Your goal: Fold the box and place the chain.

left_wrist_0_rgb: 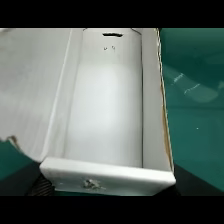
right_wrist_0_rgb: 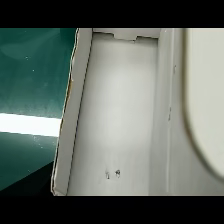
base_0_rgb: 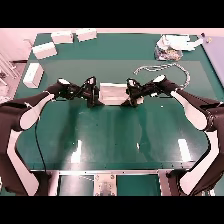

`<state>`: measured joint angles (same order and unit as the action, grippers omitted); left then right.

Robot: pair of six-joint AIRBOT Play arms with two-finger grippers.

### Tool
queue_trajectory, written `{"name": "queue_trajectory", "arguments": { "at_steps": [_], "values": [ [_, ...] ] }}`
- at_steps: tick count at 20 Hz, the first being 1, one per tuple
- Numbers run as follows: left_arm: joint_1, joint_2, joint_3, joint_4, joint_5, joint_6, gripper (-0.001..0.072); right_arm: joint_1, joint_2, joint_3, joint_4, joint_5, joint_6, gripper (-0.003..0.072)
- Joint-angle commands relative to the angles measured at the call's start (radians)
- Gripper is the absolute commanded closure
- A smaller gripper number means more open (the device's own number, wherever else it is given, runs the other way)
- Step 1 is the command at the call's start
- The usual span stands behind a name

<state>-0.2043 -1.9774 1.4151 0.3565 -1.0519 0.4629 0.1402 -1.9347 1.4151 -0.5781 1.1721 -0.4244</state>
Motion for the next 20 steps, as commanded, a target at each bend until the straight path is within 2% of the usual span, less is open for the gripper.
{"name": "queue_trajectory", "arguments": {
  "at_steps": [1, 5, 6, 20],
  "values": [
    [0.001, -0.001, 0.0, 0.005, 0.023, 0.008, 0.019, 0.001, 0.001, 0.0, 0.0, 0.0, 0.001, 0.0106],
    [0.001, -0.002, 0.0, 0.003, 0.05, 0.006, 0.0086, 0.001, 0.001, 0.0, 0.0, 0.0, 0.001, 0.0106],
    [0.001, -0.002, 0.0, 0.002, 0.059, 0.007, 0.0029, 0.001, 0.001, 0.0, 0.0, 0.0, 0.001, 0.0106],
    [0.001, -0.002, 0.0, 0.003, 0.068, 0.016, 0.0028, 0.001, 0.001, 0.0, 0.0, 0.0, 0.001, 0.0106]
  ]
}}
